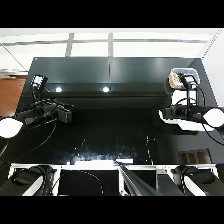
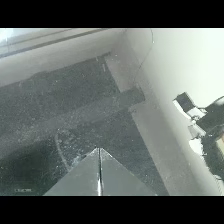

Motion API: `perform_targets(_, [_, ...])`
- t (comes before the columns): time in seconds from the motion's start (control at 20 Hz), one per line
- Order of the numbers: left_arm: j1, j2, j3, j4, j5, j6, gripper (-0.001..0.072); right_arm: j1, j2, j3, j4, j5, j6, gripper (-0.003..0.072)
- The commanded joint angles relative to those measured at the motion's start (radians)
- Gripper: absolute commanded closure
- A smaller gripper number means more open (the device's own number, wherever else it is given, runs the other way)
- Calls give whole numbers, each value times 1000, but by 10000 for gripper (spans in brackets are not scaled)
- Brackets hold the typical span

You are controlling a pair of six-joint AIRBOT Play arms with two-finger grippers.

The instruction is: Fold the box and place the chain.

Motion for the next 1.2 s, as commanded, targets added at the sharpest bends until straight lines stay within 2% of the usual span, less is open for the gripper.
perform_targets(0.0, [1,1,0,0,0,0,679,1,1,0,0,0,0,646])
perform_targets(0.65, [1,1,0,-13,2,-3,679,1,1,0,0,0,0,646])
perform_targets(0.75, [1,1,0,-58,46,-1,678,1,1,0,0,0,0,647])
perform_targets(1.05, [0,0,0,-66,158,-1,678,1,1,0,40,-77,13,646])
perform_targets(1.1, [1,-4,0,-79,183,-1,661,2,1,0,60,-87,14,644])
perform_targets(1.15, [1,-13,0,-91,214,-2,397,2,1,0,61,-100,17,533])
